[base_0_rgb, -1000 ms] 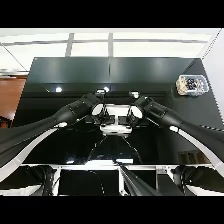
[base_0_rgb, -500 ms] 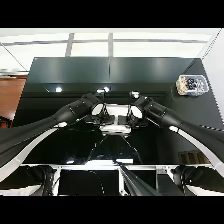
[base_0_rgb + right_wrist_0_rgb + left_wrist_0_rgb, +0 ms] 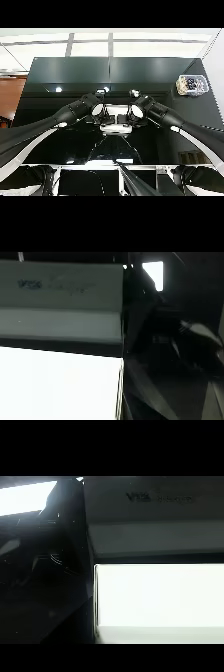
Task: Fold the box and place the chain.
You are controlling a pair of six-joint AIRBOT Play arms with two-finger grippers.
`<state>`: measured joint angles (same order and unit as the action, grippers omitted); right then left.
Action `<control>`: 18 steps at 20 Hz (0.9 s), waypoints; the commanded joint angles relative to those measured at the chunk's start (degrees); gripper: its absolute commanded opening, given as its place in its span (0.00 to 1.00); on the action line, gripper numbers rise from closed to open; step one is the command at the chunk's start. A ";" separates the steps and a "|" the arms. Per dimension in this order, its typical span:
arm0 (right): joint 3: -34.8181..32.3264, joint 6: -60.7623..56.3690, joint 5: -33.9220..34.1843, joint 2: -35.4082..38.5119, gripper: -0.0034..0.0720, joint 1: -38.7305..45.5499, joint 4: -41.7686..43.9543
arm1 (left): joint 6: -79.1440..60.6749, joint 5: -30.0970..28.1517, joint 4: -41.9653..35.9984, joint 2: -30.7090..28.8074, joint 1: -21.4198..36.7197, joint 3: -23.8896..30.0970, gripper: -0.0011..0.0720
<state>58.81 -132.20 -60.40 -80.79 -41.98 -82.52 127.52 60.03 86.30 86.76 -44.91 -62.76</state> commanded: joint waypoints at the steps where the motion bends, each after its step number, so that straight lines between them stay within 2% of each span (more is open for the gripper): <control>1: 0.39 2.99 -1.27 3.30 0.40 0.07 -0.46 | 0.09 -0.24 0.02 -0.02 0.04 -0.04 0.05; 4: 0.42 7.43 -3.63 9.55 0.40 0.09 -0.55 | 0.09 -0.24 0.07 -0.02 0.04 -0.04 0.05; 8: 0.42 8.87 -8.37 18.51 0.40 1.27 -7.30 | 0.09 -0.26 0.04 -0.02 0.04 -0.04 0.05; 10: 0.42 9.86 -11.89 22.03 0.40 3.17 -13.05 | 0.09 -0.24 0.04 -0.02 0.04 -0.04 0.05; 13: 0.17 11.91 -19.19 24.15 0.40 7.26 -29.94 | 0.09 -0.28 0.04 -0.02 0.04 -0.04 0.05; 15: -1.75 12.48 -16.20 24.15 0.40 11.69 -38.21 | 0.09 -0.83 0.04 -0.02 0.04 -0.04 0.05; 17: -5.40 12.37 -5.18 24.11 0.40 18.60 -37.97 | 0.09 -0.96 0.02 -0.02 0.04 -0.04 0.05; 18: -7.89 11.50 1.95 24.09 0.43 22.34 -37.79 | 0.09 -0.96 0.02 -0.02 0.04 -0.04 0.05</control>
<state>55.09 -120.55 -70.39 -57.25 -27.44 -114.39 127.63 59.40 86.30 86.76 -44.91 -62.76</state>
